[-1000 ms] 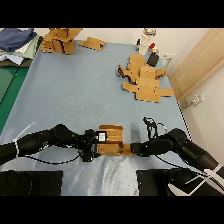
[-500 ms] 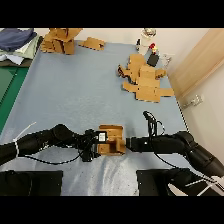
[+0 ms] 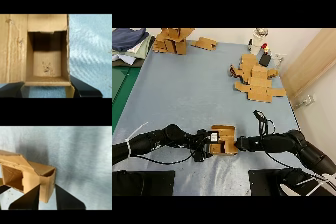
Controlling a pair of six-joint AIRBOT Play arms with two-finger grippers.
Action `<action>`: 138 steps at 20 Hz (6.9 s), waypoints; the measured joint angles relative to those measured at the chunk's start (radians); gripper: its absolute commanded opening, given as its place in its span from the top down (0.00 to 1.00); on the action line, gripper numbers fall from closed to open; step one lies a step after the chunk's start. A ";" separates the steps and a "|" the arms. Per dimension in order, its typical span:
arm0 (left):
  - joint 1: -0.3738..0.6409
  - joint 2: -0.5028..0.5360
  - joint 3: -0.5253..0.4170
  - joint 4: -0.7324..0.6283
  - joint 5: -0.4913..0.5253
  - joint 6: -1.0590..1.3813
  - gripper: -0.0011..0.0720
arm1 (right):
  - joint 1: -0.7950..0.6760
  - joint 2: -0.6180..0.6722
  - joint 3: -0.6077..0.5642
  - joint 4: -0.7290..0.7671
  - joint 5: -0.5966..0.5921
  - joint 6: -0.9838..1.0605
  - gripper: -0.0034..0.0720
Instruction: Fold the box.
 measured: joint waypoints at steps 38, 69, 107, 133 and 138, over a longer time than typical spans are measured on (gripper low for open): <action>0.000 0.000 0.000 0.000 0.000 0.000 0.35 | 0.428 -0.444 0.552 -0.453 -0.491 0.716 0.61; 0.000 0.000 0.000 0.000 0.000 0.000 0.35 | -0.093 -0.601 0.379 0.547 -0.270 -0.964 0.95; 0.000 0.000 0.000 0.000 0.000 0.000 0.35 | 0.441 0.070 -0.031 -0.187 0.325 -1.116 0.19; 0.000 0.000 0.000 0.000 0.000 0.000 0.35 | 0.535 0.029 -0.096 -0.491 0.419 -0.940 0.20; 0.000 0.000 0.000 0.000 0.000 0.000 0.35 | 0.539 0.029 -0.093 -0.518 0.425 -0.932 0.41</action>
